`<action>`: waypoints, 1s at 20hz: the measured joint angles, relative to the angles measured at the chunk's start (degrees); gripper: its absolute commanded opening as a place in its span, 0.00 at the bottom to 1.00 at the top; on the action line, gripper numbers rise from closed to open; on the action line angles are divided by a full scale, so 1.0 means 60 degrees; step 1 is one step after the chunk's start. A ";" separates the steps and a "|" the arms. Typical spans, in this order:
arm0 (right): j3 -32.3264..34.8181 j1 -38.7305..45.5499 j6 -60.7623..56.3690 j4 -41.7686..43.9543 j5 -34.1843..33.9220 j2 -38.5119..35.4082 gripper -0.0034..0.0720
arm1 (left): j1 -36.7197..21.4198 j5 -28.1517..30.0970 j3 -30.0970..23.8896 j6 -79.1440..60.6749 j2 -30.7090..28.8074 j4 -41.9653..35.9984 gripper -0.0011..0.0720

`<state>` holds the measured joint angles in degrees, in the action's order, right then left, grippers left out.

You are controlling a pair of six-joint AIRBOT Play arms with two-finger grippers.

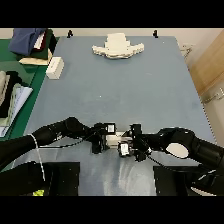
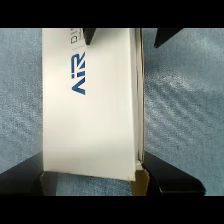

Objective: Fold the box.

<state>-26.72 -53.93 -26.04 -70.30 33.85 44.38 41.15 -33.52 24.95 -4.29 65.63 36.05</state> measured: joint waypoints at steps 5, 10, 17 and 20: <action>0.0000 -0.0004 -0.0047 0.0033 -0.0240 -0.0659 0.35 | 0.0000 -0.0004 0.0000 0.0007 0.0000 -0.0007 0.58; -0.0004 0.0011 -0.0535 -0.0138 -0.0255 -0.0907 0.05 | 0.0000 -0.0004 0.0000 0.0011 0.0000 -0.0011 0.58; 0.0204 0.0004 -0.1140 -0.0262 -0.0226 -0.0758 0.05 | 0.0000 -0.0004 0.0000 0.0011 0.0000 -0.0011 0.58; 0.0514 0.0007 -0.1453 -0.0237 -0.0543 -0.0750 0.05 | 0.0000 0.0000 0.0000 0.0007 0.0000 -0.0011 0.58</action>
<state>-23.64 -53.89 -34.76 -71.72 30.59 39.88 41.15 -33.52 24.95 -4.25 65.63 35.99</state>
